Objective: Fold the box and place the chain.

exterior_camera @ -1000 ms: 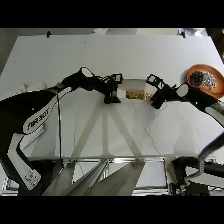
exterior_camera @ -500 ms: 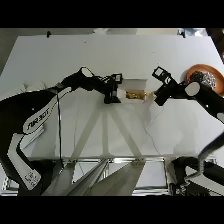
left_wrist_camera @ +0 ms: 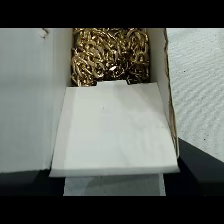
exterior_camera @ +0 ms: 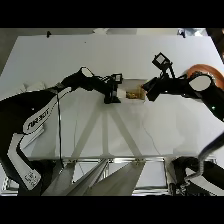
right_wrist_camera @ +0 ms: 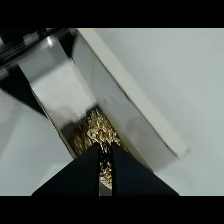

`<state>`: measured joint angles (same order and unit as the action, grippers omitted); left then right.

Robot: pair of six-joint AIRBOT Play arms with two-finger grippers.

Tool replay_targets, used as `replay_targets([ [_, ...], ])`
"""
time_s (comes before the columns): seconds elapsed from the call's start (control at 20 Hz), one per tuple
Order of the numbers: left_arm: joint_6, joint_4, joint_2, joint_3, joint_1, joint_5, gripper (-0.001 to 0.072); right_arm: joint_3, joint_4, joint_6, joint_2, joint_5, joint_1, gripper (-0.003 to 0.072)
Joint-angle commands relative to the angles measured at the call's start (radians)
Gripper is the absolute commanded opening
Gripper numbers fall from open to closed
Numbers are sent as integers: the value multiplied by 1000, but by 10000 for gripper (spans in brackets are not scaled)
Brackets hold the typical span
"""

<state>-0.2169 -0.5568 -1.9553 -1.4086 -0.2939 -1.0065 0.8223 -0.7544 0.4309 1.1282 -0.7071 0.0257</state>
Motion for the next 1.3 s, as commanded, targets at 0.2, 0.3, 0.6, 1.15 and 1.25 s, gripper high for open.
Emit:
replay_targets([
  [0.2, 0, 0, 0, 0, 1, 0, 321, 11, 33, -18, 60, 28, 77, 227],
  [0.3, 0, 0, 0, 0, 1, 0, 321, 11, 6, -18, 37, -5, 76, 354],
  [0.6, 0, 0, 0, 0, 1, 0, 321, 142, -37, 113, 14, -17, 57, 352],
  [1.15, 0, 0, 0, 0, 1, 0, 321, 566, -91, 233, 490, -299, -27, 341],
  [1.25, 0, 0, 0, 0, 1, 0, 321, 566, -90, 203, 519, -381, -27, 340],
])
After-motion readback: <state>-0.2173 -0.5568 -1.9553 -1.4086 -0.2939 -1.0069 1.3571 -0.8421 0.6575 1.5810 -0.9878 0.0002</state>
